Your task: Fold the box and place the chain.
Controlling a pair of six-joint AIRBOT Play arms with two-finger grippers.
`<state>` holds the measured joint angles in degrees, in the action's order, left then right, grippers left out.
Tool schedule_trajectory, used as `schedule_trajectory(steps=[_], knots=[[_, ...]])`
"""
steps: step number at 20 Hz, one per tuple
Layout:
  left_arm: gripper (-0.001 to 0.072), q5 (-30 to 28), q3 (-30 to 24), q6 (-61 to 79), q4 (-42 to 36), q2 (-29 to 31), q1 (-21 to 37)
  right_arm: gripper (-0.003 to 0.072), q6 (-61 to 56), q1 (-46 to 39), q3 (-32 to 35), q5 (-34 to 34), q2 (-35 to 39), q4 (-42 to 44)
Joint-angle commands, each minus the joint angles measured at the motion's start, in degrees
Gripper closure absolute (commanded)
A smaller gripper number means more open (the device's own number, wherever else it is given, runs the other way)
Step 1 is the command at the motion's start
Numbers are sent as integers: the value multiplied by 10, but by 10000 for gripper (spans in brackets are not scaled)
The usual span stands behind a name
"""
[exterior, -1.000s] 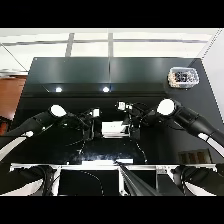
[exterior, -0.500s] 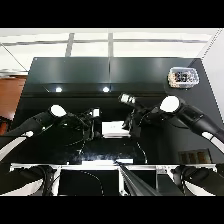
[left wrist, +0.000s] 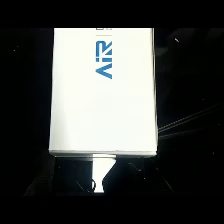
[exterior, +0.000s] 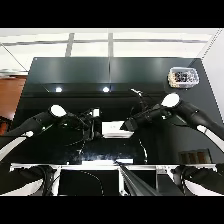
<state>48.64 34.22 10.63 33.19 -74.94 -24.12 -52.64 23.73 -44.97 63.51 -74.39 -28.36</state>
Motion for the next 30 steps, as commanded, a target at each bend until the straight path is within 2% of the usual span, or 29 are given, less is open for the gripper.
schedule_trajectory(steps=[1, 5, 14, 16, 18, 22, 23, 24, 25, 29, 30], knots=[[314, 0, 0, 0, 0, 0, 0, 658, -12, -2, 1, 3, -49, 37], [314, 0, 0, 0, 0, 0, 0, 658, -14, -2, 1, -8, -67, 10], [313, -1, 0, 0, 0, 0, 0, 656, -7, -2, -1, 5, -62, 30], [314, 0, 0, 0, -17, 0, 0, 655, 20, -10, -14, 57, -39, 81], [313, -2, 0, -1, -24, 0, 0, 647, 21, -33, -28, 90, 7, 97], [308, -2, 0, -1, -23, 0, 0, 647, -22, -118, -29, 87, 102, 40], [272, -2, 0, -1, -21, 0, 0, 648, -35, -140, -29, 87, 118, 23], [158, -2, 0, -1, -21, 2, 0, 647, -43, -159, -29, 88, 132, 10], [-11, -2, 0, -7, -19, 4, 0, 647, -48, -177, -29, 91, 144, 5], [-9, 6, 5, -128, 87, 54, 2, 647, -54, -218, -29, 122, 166, 0], [-9, 20, 6, -132, 93, 75, 3, 647, -54, -223, -29, 122, 166, -8]])
